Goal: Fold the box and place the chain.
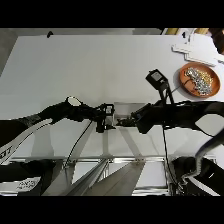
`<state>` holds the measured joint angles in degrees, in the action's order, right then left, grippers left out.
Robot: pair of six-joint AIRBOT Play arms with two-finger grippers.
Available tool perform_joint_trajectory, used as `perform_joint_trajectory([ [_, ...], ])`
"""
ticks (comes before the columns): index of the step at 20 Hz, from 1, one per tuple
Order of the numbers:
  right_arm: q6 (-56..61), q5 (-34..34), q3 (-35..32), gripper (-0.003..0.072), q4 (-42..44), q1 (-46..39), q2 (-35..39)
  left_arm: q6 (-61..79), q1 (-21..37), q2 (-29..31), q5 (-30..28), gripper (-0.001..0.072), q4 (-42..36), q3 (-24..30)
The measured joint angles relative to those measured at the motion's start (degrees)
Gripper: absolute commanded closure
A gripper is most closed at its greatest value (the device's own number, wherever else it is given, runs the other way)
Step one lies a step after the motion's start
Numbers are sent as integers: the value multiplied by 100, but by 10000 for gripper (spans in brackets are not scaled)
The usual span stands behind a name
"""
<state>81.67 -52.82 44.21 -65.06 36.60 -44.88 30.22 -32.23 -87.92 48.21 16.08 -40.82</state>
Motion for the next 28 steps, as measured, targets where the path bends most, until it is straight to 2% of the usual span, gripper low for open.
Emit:
perform_joint_trajectory([
  [1,20,103,-4,662,11,107,-129,0,0,0,0,505,0,0],
  [2,26,199,-4,598,24,186,-254,-2,0,0,2,505,2,0],
  [3,46,264,-4,492,17,247,-393,0,0,0,2,505,0,0],
  [4,70,323,-4,447,-13,289,-505,0,0,0,2,505,0,0],
  [8,195,426,46,448,-361,361,-715,-2,0,0,0,505,2,0],
  [11,216,354,345,448,-782,96,-710,0,0,0,0,505,0,0],
  [15,214,258,739,450,-1231,-942,-723,0,0,0,0,505,2,0],
  [20,236,72,798,444,-1849,-2500,-1180,-2,0,0,2,505,0,0],
  [23,243,133,664,292,-2006,-3001,-1668,-2,0,0,0,505,2,0],
  [28,251,308,479,291,-2092,-3237,-2457,0,0,0,2,505,2,0],
])
